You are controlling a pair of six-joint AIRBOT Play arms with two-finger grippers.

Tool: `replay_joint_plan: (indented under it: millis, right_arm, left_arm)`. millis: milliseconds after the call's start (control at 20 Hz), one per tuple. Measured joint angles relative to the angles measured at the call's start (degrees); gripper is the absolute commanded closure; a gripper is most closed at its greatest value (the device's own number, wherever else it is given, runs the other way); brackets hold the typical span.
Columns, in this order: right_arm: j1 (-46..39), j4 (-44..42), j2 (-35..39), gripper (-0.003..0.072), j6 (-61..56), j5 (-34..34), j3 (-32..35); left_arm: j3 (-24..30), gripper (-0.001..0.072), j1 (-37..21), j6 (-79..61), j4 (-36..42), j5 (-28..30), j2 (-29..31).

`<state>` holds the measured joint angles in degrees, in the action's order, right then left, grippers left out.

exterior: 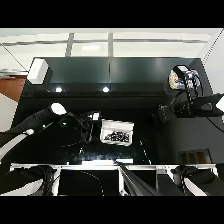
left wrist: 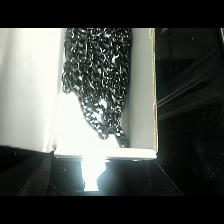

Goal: Fold the box and place the chain.

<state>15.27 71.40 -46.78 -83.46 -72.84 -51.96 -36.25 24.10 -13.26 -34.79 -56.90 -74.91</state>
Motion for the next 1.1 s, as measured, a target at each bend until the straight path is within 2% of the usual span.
replay_joint_plan:
  millis: [250, 300, 400, 450, 500, 800, 1100]
  right_arm:
    - [0.0, 0.2, 0.0, 0.0061, 0.0, 0.0, 0.0]
    - [0.0, 0.2, 0.0, 0.0060, 0.0, 0.0, 0.0]
    - [0.0, 0.2, 0.0, 0.0059, 0.0, 0.0, 0.0]
    - [0.0, 0.2, 0.0, 0.0057, 0.0, 0.2, 0.0]
    - [0.0, 0.2, 0.0, -0.0019, 0.0, 0.5, 0.0]
    - [2.5, -2.9, -2.2, -0.0027, 0.0, 6.6, 0.0]
    - [8.0, -7.2, -11.8, -0.0025, 4.2, 19.4, 0.0]
  left_arm:
    - [0.0, 0.0007, 1.7, 0.2, 0.6, 1.8, -0.5]
    - [0.0, 0.0049, 2.1, 0.3, 0.6, 2.5, -0.6]
    - [0.0, 0.0190, 3.0, 0.7, 0.7, 3.5, -0.7]
    - [0.0, 0.0194, 3.3, 1.4, 0.9, 3.8, -0.8]
    - [0.0, 0.0219, 3.5, 2.4, 0.9, 4.3, -0.8]
    - [0.0, 0.0221, 4.1, 5.7, 0.5, 7.8, -0.2]
    - [0.0, 0.0221, 4.2, 6.2, -0.1, 8.8, 0.0]
